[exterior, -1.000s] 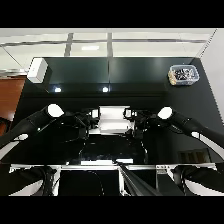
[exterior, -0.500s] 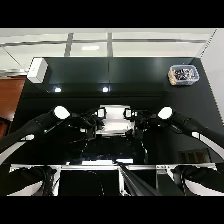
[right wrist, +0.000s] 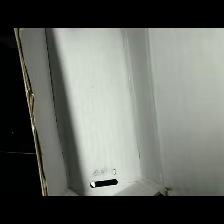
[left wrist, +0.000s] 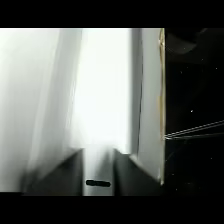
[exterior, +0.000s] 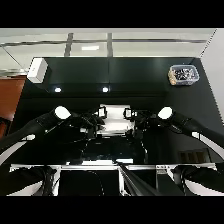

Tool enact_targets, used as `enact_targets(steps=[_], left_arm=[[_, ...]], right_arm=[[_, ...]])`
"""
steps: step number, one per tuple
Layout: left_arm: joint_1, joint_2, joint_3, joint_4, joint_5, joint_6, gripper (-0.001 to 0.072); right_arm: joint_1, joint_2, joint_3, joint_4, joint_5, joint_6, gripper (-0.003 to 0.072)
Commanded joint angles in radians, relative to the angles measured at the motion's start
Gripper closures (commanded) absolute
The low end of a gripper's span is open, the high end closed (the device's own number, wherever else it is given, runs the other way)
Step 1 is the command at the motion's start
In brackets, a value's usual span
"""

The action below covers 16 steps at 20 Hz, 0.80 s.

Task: Fold the box and place the chain.

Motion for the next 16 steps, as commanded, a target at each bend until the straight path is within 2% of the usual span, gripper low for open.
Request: enact_targets(steps=[1, 2, 3, 6, 9, 11, 13, 14, 16], left_arm=[[0.000, 0.001, 0.005, 0.022, -0.022, -0.006, 0.0354], [0.002, 0.004, 0.008, 0.027, -0.029, -0.027, 0.0424], [0.009, 0.015, 0.019, 0.068, -0.049, -0.075, 0.0673], [0.072, 0.100, 0.070, 0.260, -0.151, -0.372, 0.0684], [0.191, 0.219, 0.082, 0.467, -0.201, -0.609, 0.0685], [0.308, 0.248, 0.058, 0.470, -0.215, -0.869, 0.0684], [0.441, 0.234, 0.029, 0.456, -0.267, -1.165, 0.0684], [0.514, 0.222, 0.006, 0.408, -0.291, -1.247, 0.0684], [0.655, 0.185, -0.055, 0.197, -0.358, -1.240, 0.0683]], right_arm=[[0.000, 0.000, 0.001, 0.000, 0.000, 0.000, 0.0549], [0.000, 0.000, 0.001, 0.000, 0.000, 0.000, 0.0549], [0.000, 0.000, 0.001, 0.000, 0.000, 0.000, 0.0549], [0.000, 0.000, 0.001, 0.000, 0.000, 0.000, 0.0549], [0.000, 0.000, 0.001, 0.000, 0.000, 0.000, 0.0549], [0.000, 0.000, 0.001, 0.000, 0.001, 0.000, 0.0549], [0.000, 0.000, 0.001, 0.000, 0.000, 0.000, 0.0549], [0.000, 0.000, 0.001, 0.000, 0.000, 0.000, 0.0549], [0.000, 0.000, 0.001, 0.000, 0.000, 0.000, 0.0549]])
